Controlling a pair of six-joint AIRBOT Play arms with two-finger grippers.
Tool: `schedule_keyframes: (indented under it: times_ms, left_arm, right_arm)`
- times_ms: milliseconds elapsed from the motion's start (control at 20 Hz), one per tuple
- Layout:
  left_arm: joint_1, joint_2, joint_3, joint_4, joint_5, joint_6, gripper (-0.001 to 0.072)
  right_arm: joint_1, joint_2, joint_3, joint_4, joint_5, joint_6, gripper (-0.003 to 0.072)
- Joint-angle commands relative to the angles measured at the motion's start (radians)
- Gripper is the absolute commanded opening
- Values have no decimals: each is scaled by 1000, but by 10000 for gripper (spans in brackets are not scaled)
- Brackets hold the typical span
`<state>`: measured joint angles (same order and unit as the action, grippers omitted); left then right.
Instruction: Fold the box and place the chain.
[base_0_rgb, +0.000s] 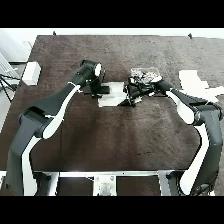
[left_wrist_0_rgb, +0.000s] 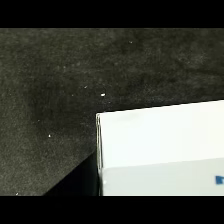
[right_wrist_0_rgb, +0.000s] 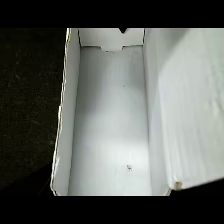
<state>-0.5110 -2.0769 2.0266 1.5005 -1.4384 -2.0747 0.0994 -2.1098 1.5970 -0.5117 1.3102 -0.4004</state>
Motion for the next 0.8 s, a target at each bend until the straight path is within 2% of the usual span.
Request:
schedule_keyframes:
  times_ms: [0, 150, 250, 500, 750]
  left_arm:
    - [0, -1, 1, 3, -18, 6, 21]
    - [1, 2, 1, 3, -20, 16, 27]
    - [0, 14, 3, 3, -26, 32, 641]
    - [1, 60, 23, -18, -93, 98, 652]
    - [13, 191, 26, -15, -184, 285, 652]
  right_arm:
    - [-1, 0, 0, -1, -1, -1, 448]
    - [-1, 0, 0, -1, -1, -1, 448]
    - [-1, 0, 0, -1, -1, -1, 448]
    - [-1, 0, 0, -1, -1, -1, 448]
    - [-1, 0, 0, -1, -1, -1, 448]
